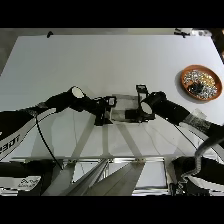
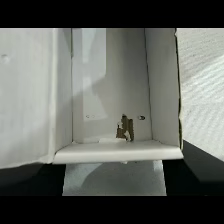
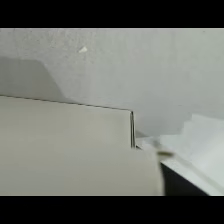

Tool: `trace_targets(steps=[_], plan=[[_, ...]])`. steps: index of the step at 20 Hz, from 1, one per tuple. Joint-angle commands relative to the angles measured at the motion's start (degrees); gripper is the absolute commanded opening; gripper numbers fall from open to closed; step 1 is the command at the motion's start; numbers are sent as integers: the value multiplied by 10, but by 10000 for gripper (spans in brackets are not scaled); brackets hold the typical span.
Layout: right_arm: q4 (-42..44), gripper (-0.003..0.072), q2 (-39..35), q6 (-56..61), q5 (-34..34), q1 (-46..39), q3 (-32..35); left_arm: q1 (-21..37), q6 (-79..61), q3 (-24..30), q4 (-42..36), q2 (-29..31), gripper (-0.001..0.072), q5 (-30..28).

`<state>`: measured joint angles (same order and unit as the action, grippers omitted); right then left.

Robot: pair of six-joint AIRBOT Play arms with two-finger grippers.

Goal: Fold the box and place the chain.

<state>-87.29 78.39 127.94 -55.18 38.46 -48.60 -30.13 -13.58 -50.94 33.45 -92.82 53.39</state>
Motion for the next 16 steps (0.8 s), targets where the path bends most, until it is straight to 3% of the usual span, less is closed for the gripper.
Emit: trace_targets(steps=[1,2,3,9,10,12,13,15,16], plan=[[-2,119,0,-12,-3,0,0,0,1,0,0,0,366,0],[-2,26,0,-22,-3,0,0,0,1,0,0,0,366,0],[-4,10,0,-29,-8,0,0,0,1,0,0,0,366,0],[-11,13,0,-42,-14,0,0,0,1,0,0,0,366,0],[-11,49,0,-42,-14,0,0,0,1,0,0,0,366,0],[-11,295,0,-42,-12,0,0,0,1,0,0,0,366,0],[-11,345,0,-41,-11,0,0,0,1,0,0,0,366,0],[-10,287,0,-39,-10,0,0,0,1,0,0,0,366,0],[-10,118,0,-39,-10,0,0,0,1,0,0,0,366,0]])
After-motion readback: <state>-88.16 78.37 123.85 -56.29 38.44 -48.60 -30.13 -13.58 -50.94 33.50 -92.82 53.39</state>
